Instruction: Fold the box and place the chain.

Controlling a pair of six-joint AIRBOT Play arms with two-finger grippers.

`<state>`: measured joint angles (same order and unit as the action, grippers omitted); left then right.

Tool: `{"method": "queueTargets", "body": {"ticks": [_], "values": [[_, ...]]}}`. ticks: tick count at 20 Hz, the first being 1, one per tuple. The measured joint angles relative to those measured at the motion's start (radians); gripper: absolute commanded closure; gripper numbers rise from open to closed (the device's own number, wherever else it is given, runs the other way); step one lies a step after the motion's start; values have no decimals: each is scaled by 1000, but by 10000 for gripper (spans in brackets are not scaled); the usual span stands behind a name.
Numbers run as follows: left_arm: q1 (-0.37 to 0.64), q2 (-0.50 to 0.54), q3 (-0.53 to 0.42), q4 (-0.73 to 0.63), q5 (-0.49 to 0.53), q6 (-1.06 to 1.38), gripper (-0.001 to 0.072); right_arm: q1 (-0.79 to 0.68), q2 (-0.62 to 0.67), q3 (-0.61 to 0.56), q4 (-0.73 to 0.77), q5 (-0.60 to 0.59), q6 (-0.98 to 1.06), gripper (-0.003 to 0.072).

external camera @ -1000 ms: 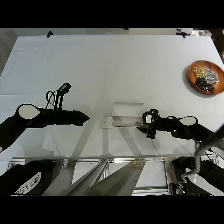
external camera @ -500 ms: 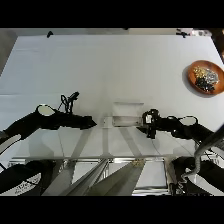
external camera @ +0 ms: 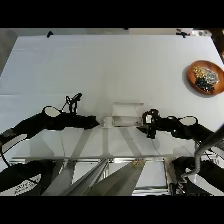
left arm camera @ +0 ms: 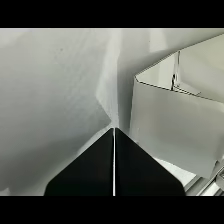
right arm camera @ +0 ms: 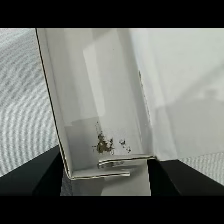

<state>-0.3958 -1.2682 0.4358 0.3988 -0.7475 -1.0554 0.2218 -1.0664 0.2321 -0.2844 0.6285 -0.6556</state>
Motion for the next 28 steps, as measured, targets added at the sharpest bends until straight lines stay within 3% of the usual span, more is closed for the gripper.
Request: {"method": "queueTargets", "body": {"ticks": [13,23,25,28], "values": [[-72,-1,19,-71,56,43,703,0,0,0,0,0,0,284],[-116,9,79,-77,38,85,689,0,0,0,0,0,0,284],[-120,20,80,-77,35,89,609,0,0,0,0,0,0,284],[-122,49,82,-77,34,92,609,0,0,0,0,0,0,284]]}}
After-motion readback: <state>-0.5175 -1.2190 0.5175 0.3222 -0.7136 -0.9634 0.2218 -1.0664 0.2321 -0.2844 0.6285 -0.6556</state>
